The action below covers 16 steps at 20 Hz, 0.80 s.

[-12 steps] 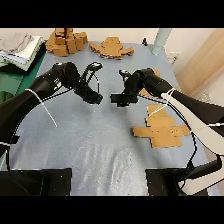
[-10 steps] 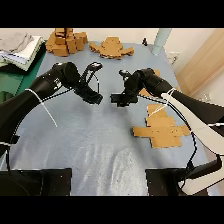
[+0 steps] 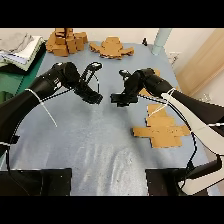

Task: Fold the box.

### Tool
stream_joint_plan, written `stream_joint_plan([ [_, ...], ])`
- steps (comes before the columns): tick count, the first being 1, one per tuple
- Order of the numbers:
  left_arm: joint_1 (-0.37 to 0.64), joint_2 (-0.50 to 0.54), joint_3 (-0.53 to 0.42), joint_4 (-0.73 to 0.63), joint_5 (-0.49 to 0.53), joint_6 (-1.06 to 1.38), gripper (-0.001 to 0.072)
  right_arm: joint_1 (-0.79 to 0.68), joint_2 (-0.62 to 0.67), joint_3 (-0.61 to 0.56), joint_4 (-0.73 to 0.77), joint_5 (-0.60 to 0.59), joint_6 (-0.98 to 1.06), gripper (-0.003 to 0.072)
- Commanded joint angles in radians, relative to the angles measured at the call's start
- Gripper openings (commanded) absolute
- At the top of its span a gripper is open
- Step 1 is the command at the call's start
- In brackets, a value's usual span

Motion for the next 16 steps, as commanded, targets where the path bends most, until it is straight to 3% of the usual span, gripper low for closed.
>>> stream_joint_plan([
  [1,0.001,0.000,0.001,0.000,0.000,0.000,0.0013,0.001,0.000,0.000,0.002,0.001,0.001,0.0017],
  [5,0.001,0.000,0.001,0.000,0.000,0.000,0.0013,0.001,0.000,0.008,0.039,-0.007,0.006,0.0002],
  [7,0.001,0.000,0.001,-0.001,0.002,0.000,0.0014,-0.015,0.010,0.076,-0.031,-0.177,0.018,0.0004],
  [10,0.000,-0.002,0.001,-0.001,0.069,0.000,0.0014,-0.047,0.102,0.148,-0.562,-0.567,0.019,0.0006],
  [12,0.000,-0.002,0.001,-0.003,0.114,0.000,0.0013,-0.116,0.194,0.104,-0.792,-0.689,0.016,0.0181],
  [13,0.000,-0.002,0.001,-0.006,0.128,0.000,0.0013,-0.179,0.247,0.064,-0.789,-0.682,0.016,0.0188],
  [14,0.000,-0.002,0.001,-0.007,0.137,0.000,0.0013,-0.251,0.294,0.019,-0.758,-0.655,0.016,0.0335],
  [15,0.000,-0.002,0.001,-0.008,0.141,0.000,0.0014,-0.330,0.334,-0.031,-0.720,-0.618,0.016,0.0532],
  [16,0.000,-0.002,0.001,-0.014,0.140,0.000,0.0013,-0.420,0.367,-0.084,-0.672,-0.575,-0.005,0.0551],
])
